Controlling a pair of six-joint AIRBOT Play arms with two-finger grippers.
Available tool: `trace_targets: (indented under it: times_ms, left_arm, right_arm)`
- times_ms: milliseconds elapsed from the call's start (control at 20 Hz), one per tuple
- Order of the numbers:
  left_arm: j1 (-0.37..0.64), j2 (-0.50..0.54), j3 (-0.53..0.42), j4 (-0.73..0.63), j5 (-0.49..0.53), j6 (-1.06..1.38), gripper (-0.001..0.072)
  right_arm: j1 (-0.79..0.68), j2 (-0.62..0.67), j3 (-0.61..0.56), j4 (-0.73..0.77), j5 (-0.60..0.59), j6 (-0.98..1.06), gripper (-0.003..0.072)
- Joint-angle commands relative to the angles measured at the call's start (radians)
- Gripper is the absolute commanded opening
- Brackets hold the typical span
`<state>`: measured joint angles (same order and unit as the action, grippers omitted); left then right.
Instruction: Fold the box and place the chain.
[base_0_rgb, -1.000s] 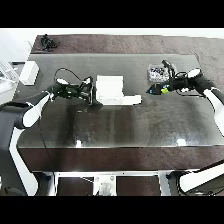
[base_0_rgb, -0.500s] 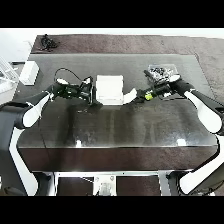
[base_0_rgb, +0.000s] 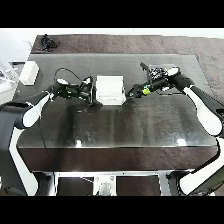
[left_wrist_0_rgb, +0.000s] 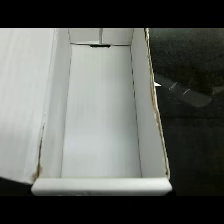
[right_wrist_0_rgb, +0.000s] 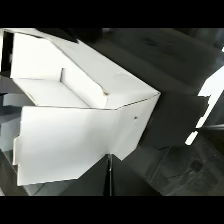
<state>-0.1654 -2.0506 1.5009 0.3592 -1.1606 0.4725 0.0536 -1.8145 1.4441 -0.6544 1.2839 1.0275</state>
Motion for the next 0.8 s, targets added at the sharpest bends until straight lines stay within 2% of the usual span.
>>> trace_targets:
  times_ms: [0, 150, 250, 400, 450, 750]
  left_arm:
    - [0.0, 0.0, 0.0, 0.0, 0.0, 0.0, 0.0309]
    - [0.0, 0.0, 0.0, 0.0, 0.0, 0.0, 0.0308]
    - [0.0, 0.0, 0.0, 0.0, 0.0, 0.0, 0.0309]
    - [0.0, 0.0, 0.0, 0.0, 0.0, 0.0, 0.0309]
    - [0.0, 0.0, 0.0, 0.0, 0.0, 0.0, 0.0309]
    - [0.0, 0.0, 0.0, 0.0, 0.0, 0.0, 0.0308]
  right_arm:
    - [0.002, 0.003, 0.014, 0.0, 0.023, 0.017, 0.015]
    - [0.011, 0.003, 0.016, -0.001, 0.022, 0.016, 0.0159]
    - [0.023, 0.003, 0.02, -0.016, 0.013, 0.016, 0.0229]
    - [0.035, 0.002, 0.034, -0.065, -0.017, 0.016, 0.0243]
    - [0.038, 0.002, 0.04, -0.064, -0.02, 0.016, 0.0303]
    - [0.053, 0.002, 0.087, -0.08, -0.028, 0.017, 0.0309]
